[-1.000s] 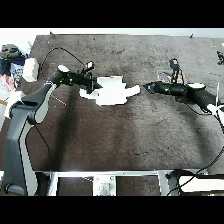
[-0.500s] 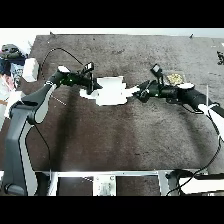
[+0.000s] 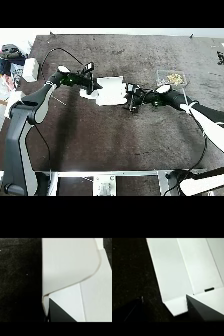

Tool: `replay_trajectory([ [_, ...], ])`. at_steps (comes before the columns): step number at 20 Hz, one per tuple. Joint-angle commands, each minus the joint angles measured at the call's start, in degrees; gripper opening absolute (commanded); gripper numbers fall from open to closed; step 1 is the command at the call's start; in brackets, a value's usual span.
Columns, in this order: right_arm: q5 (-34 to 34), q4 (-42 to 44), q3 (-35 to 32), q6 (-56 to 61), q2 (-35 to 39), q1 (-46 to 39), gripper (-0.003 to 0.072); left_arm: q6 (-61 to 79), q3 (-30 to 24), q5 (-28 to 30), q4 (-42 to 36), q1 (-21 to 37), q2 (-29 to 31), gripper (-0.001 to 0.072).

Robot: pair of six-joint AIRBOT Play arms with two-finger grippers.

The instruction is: Fold the box and place the chain.

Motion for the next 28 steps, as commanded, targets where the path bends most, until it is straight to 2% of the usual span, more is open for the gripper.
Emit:
replay_trajectory([
  [1,-0.61,-2.56,2.05,0.28,-1.99,1.68,0.0618,0.00,-0.02,0.07,0.02,-0.02,-0.02,0.0013],
  [7,-7.50,-5.11,5.90,4.20,-4.50,3.34,0.0616,0.00,-0.02,0.07,0.02,-0.02,-0.02,0.0013],
  [10,-7.21,-5.11,8.31,5.38,-4.42,2.38,0.0616,0.00,-0.02,0.07,0.00,-0.02,-0.02,0.0013],
  [16,-4.85,-5.14,13.09,7.04,-3.80,0.33,0.0619,0.00,-0.02,0.07,0.00,-0.02,-0.04,0.0013],
  [20,-4.24,-7.02,17.09,7.08,-5.95,0.15,0.0619,0.00,-0.02,0.00,0.00,-0.02,-0.02,0.0013],
  [24,0.81,-7.02,21.35,7.08,-8.61,-1.09,0.0623,0.00,-0.02,0.04,0.00,-0.02,-0.02,0.0013],
  [25,2.86,-6.99,22.71,7.48,-9.57,-1.57,0.0661,0.00,-0.02,0.04,0.00,-0.02,-0.02,0.0013],
  [28,5.88,-6.97,25.46,8.35,-11.58,-2.91,0.0661,0.00,-0.02,0.02,0.00,-0.02,-0.02,0.0013],
])
